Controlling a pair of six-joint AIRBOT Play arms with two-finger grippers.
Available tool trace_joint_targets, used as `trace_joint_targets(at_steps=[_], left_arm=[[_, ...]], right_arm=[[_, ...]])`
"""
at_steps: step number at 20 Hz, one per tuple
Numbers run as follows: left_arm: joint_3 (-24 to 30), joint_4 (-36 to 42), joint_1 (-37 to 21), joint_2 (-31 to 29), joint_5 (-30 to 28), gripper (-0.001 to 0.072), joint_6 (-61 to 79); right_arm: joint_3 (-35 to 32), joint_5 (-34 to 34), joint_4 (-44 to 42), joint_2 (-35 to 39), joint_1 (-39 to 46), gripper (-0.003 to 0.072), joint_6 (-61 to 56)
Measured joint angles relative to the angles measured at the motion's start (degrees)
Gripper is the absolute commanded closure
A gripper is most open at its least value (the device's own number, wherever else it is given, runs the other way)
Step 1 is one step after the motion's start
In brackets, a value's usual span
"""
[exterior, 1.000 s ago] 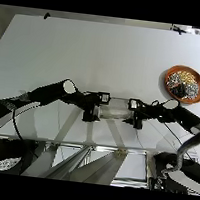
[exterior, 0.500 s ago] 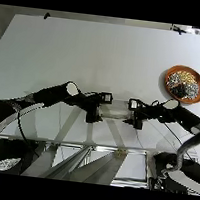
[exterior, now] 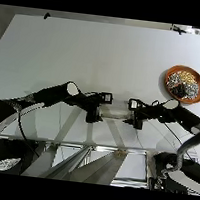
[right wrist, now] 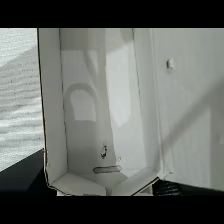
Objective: Fold the box and place the chain.
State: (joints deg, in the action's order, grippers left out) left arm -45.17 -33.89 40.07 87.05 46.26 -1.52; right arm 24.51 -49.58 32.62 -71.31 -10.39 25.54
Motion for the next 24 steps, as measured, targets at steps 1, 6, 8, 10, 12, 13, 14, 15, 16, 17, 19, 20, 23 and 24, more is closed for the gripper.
trace_joint_targets(at_steps=[1, 6, 8, 10, 12, 13, 14, 15, 16, 17, 19, 20, 23, 24], left_arm=[[0.0, 0.0, 0.0, 0.0, 0.07, 0.0499, 0.0], [0.0, 0.02, 0.0, 0.02, 0.37, 0.0499, 0.0], [0.0, 0.02, 0.0, 0.02, 0.46, 0.0499, -0.02], [0.0, 0.02, 0.0, 0.04, 0.52, 0.0499, -0.02], [0.0, 0.02, 0.0, 0.04, 0.59, 0.0499, -0.02], [0.0, 0.02, 0.0, 0.04, 0.61, 0.0499, 0.0], [0.0, 0.02, 0.0, 0.04, 0.66, 0.0499, 0.0], [0.0, 0.02, 0.0, 0.04, 0.68, 0.0499, 0.0], [0.0, 0.02, 0.0, 0.04, 0.7, 0.0499, 0.0], [0.0, 0.0, 0.0, 0.04, 0.72, 0.0499, 0.02], [0.02, 0.28, 0.02, 0.11, 0.83, 0.0499, 0.09], [0.04, 0.35, 0.04, 0.11, 0.87, 0.0499, 0.09], [0.04, 0.24, 0.04, 0.09, 0.94, 0.0499, 0.07], [0.04, 0.24, 0.07, 0.07, 1.05, 0.0499, 0.04]], right_arm=[[0.0, 0.02, 0.0, 0.0, 0.0, 0.0276, 0.0], [0.0, 0.04, -0.02, 0.0, 0.0, 0.0276, 0.0], [0.0, 0.04, -0.02, 0.0, 0.0, 0.0276, 0.0], [0.0, 0.07, -0.02, 0.0, 0.0, 0.0276, 0.0], [0.0, 0.07, -0.02, 0.0, 0.0, 0.0277, 0.0], [0.0, 0.07, -0.02, 0.0, 0.0, 0.0278, 0.0], [0.0, 0.04, -0.02, 0.0, 0.0, 0.0276, 0.0], [0.0, 0.04, -0.04, 0.0, 0.0, 0.025, 0.0], [0.0, 0.04, -0.04, 0.0, 0.0, 0.0122, -0.02], [-0.02, 0.13, -0.04, 0.0, -0.02, 0.0019, -0.2], [-0.04, 0.15, -0.13, 0.02, -0.02, -0.0013, -1.73], [-0.04, 0.04, -0.02, 0.07, -0.02, -0.0013, -2.89], [0.0, -0.24, 1.16, 0.39, -0.02, -0.0013, -6.75], [0.0, -0.28, 1.86, 0.79, -0.02, -0.0012, -8.02]])
